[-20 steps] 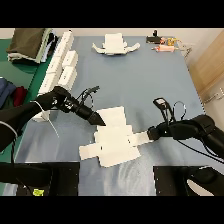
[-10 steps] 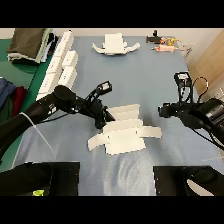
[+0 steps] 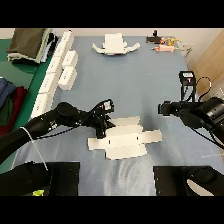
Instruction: Fold the box.
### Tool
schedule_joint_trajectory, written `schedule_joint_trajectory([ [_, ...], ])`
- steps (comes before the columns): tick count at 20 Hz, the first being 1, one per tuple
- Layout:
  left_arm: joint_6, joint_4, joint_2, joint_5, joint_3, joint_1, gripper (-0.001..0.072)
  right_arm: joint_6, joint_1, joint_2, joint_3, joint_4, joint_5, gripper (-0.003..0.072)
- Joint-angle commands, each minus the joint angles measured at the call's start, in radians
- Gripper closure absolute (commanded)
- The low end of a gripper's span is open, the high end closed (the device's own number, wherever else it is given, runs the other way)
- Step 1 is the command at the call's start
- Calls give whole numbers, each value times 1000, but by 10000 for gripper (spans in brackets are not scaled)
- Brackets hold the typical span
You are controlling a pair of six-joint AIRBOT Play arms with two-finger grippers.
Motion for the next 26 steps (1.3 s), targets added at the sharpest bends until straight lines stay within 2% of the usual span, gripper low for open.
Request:
schedule_joint_trajectory([
  [1, 168, -125, 3, 47, -51, -4, 698, 38, 1, 0, 1, 18, 0, 299],
  [9, 174, -119, 5, 34, -51, -4, 694, 49, 1, 0, 1, 28, 0, 299],
  [11, 238, -61, 32, 25, -49, -4, 695, 49, 1, 0, 1, 35, 0, 300],
  [14, 262, 0, 130, 137, -50, -4, 696, 49, 1, 0, 1, 40, 0, 300],
  [16, 216, 75, 177, 113, -50, -5, 696, 49, 1, -2, 1, 51, 1, 300],
  [18, 109, 132, 174, 93, -58, -21, 696, 49, 1, -13, 1, 55, 1, 300],
  [23, 101, 103, 165, 289, -137, -148, 697, 49, 2, -56, 1, 75, 0, 300],
  [26, 101, 72, 165, 310, -163, -191, 697, 49, 2, -59, 1, 81, 0, 300],
])
